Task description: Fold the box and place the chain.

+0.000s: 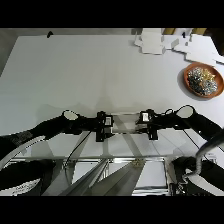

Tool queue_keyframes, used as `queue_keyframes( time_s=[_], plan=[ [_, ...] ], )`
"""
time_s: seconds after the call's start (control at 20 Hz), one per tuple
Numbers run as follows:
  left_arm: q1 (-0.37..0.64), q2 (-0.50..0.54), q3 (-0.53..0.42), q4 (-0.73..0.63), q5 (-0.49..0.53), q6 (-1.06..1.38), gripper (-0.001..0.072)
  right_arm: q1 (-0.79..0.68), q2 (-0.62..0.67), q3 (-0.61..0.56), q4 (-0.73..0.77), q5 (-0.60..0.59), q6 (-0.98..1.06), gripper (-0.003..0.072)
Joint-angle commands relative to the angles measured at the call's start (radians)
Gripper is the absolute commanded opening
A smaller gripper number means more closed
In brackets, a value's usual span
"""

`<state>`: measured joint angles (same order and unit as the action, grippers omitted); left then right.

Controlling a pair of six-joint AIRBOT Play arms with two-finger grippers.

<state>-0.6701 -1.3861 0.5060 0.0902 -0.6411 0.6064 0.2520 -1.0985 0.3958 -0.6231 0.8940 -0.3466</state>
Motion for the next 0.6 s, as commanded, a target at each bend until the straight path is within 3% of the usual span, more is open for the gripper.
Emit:
queue_keyframes(
  time_s=[0.0,0.1,0.25,0.55],
  plan=[
    [0.001,0.0,0.001,-0.003,0.001,-0.001,0.0275,0.005,0.002,-0.008,0.019,-0.013,0.007,0.0318],
    [0.001,0.0,0.001,-0.003,0.001,-0.001,0.0275,0.004,0.031,-0.008,0.001,-0.025,0.042,0.0269],
    [0.001,0.0,0.001,-0.003,0.001,-0.001,0.0275,-0.031,0.1,-0.008,-0.066,-0.029,0.129,0.0083],
    [0.001,0.0,0.001,-0.003,0.002,-0.001,0.0275,-0.138,0.207,-0.007,-0.102,0.015,0.22,0.0056]
  ],
)
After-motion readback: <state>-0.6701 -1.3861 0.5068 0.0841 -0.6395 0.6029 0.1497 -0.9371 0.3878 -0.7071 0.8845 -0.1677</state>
